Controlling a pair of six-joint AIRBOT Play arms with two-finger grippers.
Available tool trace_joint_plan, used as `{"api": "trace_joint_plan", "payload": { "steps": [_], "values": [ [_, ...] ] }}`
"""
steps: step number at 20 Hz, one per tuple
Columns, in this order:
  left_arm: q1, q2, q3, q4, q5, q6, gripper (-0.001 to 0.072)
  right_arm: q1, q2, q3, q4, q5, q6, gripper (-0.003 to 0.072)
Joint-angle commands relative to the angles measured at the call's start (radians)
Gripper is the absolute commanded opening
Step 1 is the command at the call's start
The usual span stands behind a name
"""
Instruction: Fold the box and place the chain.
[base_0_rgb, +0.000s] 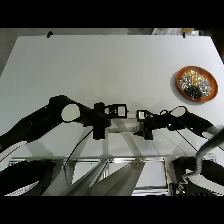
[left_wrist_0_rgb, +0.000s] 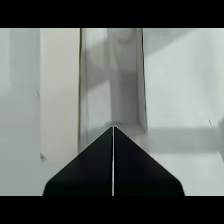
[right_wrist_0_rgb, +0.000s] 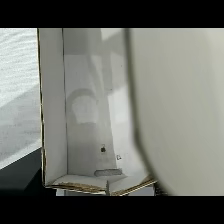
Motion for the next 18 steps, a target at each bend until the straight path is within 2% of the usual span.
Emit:
{"api": "trace_joint_plan", "payload": {
  "steps": [1, 4, 7, 10, 13, 16, 18],
  "values": [
    [-0.033, -0.058, 0.001, -0.071, 0.266, -0.022, 0.0003, 0.0, 0.001, 0.0, 0.0, 0.0, 0.001, 0.0398],
    [-0.032, -0.124, 0.001, -0.08, 0.475, -0.094, 0.0003, 0.0, 0.001, 0.0, 0.0, 0.0, 0.0, 0.0398],
    [-0.016, -0.197, 0.001, -0.093, 0.562, -0.19, 0.0003, 0.0, 0.001, 0.0, 0.0, 0.0, 0.0, 0.0398],
    [0.004, -0.264, 0.001, -0.125, 0.545, -0.22, 0.0003, 0.0, 0.001, 0.0, 0.0, 0.0, 0.0, 0.0398],
    [0.007, -0.282, 0.001, -0.129, 0.522, -0.218, 0.0004, 0.0, 0.001, 0.0, 0.0, 0.0, 0.0, 0.0398],
    [0.025, -0.257, 0.001, -0.123, 0.465, -0.212, 0.0004, 0.0, 0.001, 0.0, 0.0, 0.0, 0.0, 0.0398],
    [0.054, -0.2, 0.001, -0.106, 0.372, -0.209, 0.0004, 0.0, 0.001, 0.0, 0.0, 0.0, 0.0, 0.0398]
  ]
}}
